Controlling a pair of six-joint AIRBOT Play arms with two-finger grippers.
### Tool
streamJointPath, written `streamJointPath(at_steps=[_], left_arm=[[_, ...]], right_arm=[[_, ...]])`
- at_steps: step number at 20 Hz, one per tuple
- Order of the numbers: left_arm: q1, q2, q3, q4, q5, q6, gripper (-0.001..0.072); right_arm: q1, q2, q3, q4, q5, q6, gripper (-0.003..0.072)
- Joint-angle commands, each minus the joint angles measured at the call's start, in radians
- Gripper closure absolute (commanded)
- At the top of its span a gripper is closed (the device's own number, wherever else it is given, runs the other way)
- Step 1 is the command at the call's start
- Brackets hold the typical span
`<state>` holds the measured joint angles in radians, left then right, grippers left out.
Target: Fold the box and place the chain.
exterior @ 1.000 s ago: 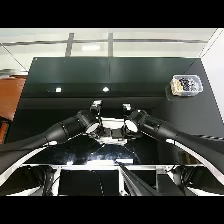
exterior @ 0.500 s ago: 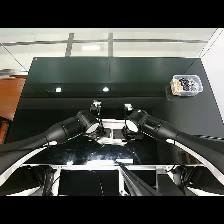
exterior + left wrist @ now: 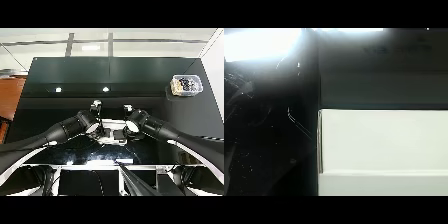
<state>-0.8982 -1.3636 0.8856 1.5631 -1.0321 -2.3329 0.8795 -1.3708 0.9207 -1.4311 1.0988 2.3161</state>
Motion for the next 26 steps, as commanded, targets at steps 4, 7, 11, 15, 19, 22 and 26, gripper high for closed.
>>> streamJointPath(at_steps=[4, 7, 11, 15, 19, 22, 26], left_arm=[[0.000, 0.000, 0.000, -0.001, -0.002, -0.001, 0.0679], [0.000, 0.000, 0.000, -0.001, -0.002, 0.000, 0.0679], [0.000, 0.000, 0.000, -0.001, -0.001, -0.001, 0.0679], [0.000, 0.000, 0.000, 0.000, 0.002, -0.001, 0.0679], [0.000, 0.000, 0.000, 0.000, 0.002, -0.001, 0.0679], [0.000, 0.000, 0.000, -0.001, 0.002, 0.000, 0.0679], [0.000, 0.000, 0.000, -0.001, 0.002, -0.001, 0.0679]], right_arm=[[-0.001, 0.198, 0.002, -0.029, 0.058, -0.100, 0.0248], [-0.003, 0.367, 0.002, -0.100, 0.130, -0.126, 0.0249], [-0.101, 0.563, 0.001, -0.343, 0.282, -0.126, 0.0248], [-0.362, 0.592, -0.001, -0.562, 0.261, -0.281, 0.0246], [-0.739, 0.486, 0.000, -0.436, -0.051, -0.320, -0.0018], [-0.954, 0.292, 0.069, -0.209, -0.210, -0.339, -0.0017], [-1.093, -0.006, 0.259, -0.017, -0.203, -0.338, -0.0008]])
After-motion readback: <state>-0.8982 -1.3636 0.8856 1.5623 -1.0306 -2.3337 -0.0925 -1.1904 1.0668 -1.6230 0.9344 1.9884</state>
